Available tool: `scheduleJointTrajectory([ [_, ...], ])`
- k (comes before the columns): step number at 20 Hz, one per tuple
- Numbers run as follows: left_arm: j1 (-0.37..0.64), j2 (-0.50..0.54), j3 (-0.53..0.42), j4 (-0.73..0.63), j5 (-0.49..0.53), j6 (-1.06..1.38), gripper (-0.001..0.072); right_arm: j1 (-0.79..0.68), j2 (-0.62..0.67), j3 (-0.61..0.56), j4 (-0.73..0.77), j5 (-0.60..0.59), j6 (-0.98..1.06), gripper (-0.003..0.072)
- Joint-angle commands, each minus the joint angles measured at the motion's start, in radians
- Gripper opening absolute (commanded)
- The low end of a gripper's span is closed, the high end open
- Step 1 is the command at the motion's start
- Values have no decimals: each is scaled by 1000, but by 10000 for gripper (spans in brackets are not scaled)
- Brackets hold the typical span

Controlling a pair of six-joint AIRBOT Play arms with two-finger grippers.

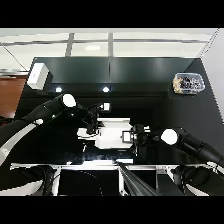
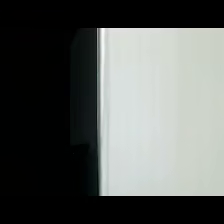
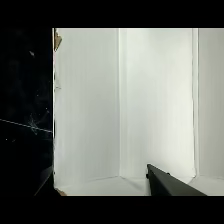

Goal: Fold the box and place the chain.

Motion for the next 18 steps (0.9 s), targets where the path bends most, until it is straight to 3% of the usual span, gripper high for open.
scheduleJointTrajectory([
  [1,-1,0,0,0,0,0,28,11,0,0,3,-37,0,666],
  [7,-1,0,0,0,-3,0,28,-27,0,60,-1,14,152,665],
  [18,-1,1,0,0,-29,0,28,-144,0,97,9,-21,89,664],
])
